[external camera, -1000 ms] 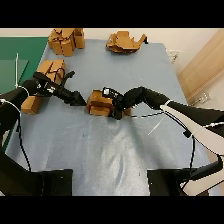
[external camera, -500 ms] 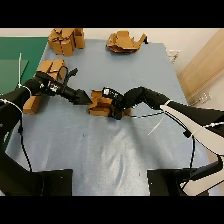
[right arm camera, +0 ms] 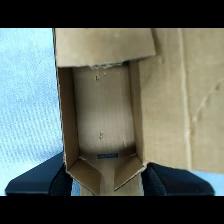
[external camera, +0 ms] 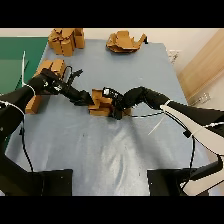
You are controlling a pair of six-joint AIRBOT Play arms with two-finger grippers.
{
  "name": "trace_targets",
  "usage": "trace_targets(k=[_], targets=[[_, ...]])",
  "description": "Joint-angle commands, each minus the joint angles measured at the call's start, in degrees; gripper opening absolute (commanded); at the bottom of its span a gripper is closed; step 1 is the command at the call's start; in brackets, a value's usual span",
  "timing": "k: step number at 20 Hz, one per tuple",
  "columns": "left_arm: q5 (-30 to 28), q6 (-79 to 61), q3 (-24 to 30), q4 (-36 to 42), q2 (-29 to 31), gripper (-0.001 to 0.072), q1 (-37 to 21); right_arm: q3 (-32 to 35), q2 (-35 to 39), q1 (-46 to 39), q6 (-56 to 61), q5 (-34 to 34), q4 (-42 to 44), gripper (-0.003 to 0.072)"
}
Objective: Fold the box.
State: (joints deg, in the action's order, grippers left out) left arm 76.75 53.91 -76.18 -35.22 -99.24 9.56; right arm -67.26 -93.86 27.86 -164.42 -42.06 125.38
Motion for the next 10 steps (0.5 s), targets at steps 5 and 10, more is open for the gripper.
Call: trace_targets(k=[5,10], targets=[[-7.98,16.26,-0.59,-16.55,4.44,0.0532,7.45,-0.02,0.02,0.00,-0.02,0.04,0.46,0.0263],[-16.65,31.17,-1.44,-28.76,4.44,0.0531,14.25,-0.02,0.02,0.00,-0.02,0.00,0.85,0.0263]])
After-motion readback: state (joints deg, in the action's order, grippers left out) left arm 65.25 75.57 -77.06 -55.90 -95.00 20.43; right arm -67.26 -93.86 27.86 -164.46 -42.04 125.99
